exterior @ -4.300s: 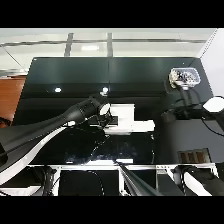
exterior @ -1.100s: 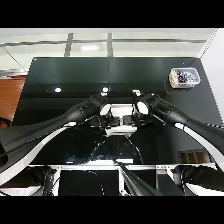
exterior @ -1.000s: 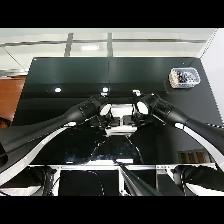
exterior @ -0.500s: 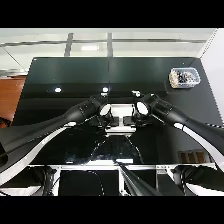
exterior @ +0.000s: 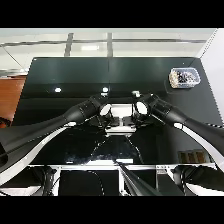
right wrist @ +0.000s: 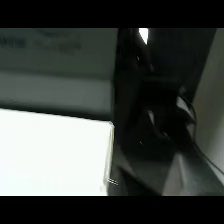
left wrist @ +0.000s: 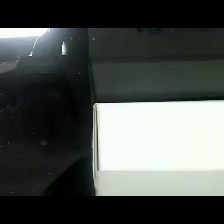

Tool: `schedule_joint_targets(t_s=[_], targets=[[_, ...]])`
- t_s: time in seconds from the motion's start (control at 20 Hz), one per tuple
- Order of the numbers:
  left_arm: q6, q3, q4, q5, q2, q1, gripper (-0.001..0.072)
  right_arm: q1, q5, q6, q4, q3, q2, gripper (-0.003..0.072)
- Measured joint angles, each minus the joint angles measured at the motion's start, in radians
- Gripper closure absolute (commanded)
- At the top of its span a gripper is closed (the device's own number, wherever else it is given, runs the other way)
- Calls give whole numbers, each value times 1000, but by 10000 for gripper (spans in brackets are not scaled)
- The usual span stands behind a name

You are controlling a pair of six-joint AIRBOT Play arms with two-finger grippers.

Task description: Fold the box and place the chain.

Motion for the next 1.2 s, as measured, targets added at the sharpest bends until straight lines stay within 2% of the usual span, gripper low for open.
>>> schedule_joint_targets(t_s=[0.25, 0.45, 0.55, 0.75, 0.8, 0.85, 1.0, 1.1, 1.2], targets=[[0, 0, 0, 1, 0, 0, 679, 0, 18, -39, 2, 36, 50, 420], [-1, 0, 0, 2, 0, 0, 679, -4, 60, -85, -34, 65, 204, 420], [-1, 0, 0, 2, 0, 0, 679, -15, 68, -96, -148, 71, 300, 420], [-1, 0, 0, 3, 0, 0, 679, -116, 55, -105, -510, 69, 401, 417], [-1, 0, 0, 3, 0, 0, 679, -170, 18, -102, -565, 60, 410, 283], [-2, 0, 0, 3, 0, 0, 679, -227, -29, -85, -598, 45, 414, 31], [-2, 0, 0, 4, 0, 0, 679, -423, -197, -27, -574, 0, 384, 31], [-2, 0, 3, 4, 0, 0, 679, -539, -301, -8, -472, -8, 323, 31], [-2, 0, 7, 5, 0, 0, 679, -628, -369, 4, -346, 40, 233, 31]])
